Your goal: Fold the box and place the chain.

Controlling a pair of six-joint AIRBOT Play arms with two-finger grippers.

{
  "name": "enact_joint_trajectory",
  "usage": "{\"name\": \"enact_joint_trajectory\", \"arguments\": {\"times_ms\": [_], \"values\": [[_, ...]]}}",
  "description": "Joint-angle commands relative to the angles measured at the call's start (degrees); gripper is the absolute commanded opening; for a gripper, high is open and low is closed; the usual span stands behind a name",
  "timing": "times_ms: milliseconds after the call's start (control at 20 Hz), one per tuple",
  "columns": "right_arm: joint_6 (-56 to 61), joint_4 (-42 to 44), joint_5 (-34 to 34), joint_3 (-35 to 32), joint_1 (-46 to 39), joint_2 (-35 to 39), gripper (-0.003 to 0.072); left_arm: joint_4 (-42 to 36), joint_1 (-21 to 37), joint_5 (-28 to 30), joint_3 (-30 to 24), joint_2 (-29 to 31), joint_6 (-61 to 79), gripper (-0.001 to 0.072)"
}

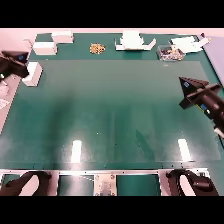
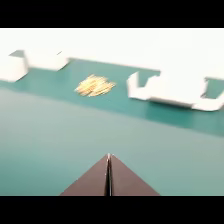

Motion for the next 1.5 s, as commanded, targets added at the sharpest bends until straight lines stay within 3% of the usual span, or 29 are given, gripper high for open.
{"name": "enact_joint_trajectory", "arguments": {"times_ms": [0, 250, 450, 1450], "values": [[-0.09, -1.75, -7.63, -8.94, -0.02, 11.58, 0.0003, -4.94, -7.8, 8.81, -14.84, 12.35, 7.54, 0.0012], [-0.09, -6.84, -9.49, -22.56, -0.02, 24.92, 0.0003, -5.38, -23.8, 28.33, -32.59, 20.31, 7.48, 0.0012], [-0.09, -7.02, -9.49, -29.79, -0.02, 29.07, 0.0003, -5.35, -29.7, 36.15, -39.58, 20.31, 7.48, 0.0013], [-0.07, -6.82, -6.45, -31.91, -0.02, 29.11, 0.0007, -5.35, -30.84, 37.57, -41.22, 20.31, 6.8, 0.002]]}}
